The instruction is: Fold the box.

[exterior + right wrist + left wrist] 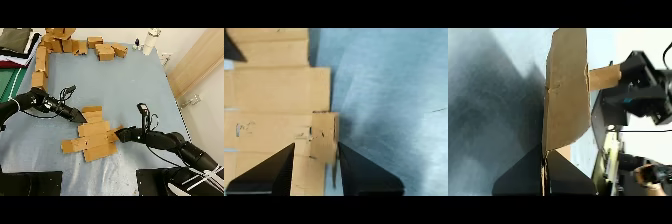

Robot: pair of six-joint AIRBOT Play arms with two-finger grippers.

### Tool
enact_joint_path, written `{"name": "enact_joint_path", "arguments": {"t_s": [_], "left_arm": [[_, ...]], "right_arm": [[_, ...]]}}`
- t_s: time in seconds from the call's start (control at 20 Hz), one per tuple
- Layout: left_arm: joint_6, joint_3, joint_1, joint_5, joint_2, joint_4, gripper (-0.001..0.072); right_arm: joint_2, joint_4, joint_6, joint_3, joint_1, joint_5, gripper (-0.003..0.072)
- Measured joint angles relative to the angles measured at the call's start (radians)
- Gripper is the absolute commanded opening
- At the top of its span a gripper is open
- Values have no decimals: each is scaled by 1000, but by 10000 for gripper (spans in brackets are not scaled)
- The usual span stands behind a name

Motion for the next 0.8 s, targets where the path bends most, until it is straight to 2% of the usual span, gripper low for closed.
{"name": "enact_joint_path", "arguments": {"t_s": [0.1,0.15,0.25,0.3,0.5,0.8], "left_arm": [[43,0,-22,35,44,0,10],[68,0,-38,62,68,0,10],[123,0,-76,124,115,0,11],[154,0,-97,154,137,0,11],[286,0,-180,269,201,1,11],[422,-36,-259,334,227,2,10]], "right_arm": [[12,-77,45,45,-65,-46,411],[19,-106,61,72,-98,-71,387],[32,-134,82,130,-160,-117,44],[37,-133,91,156,-181,-140,3],[39,-73,103,204,-202,-253,3],[-20,-38,110,208,-143,-366,3]]}}
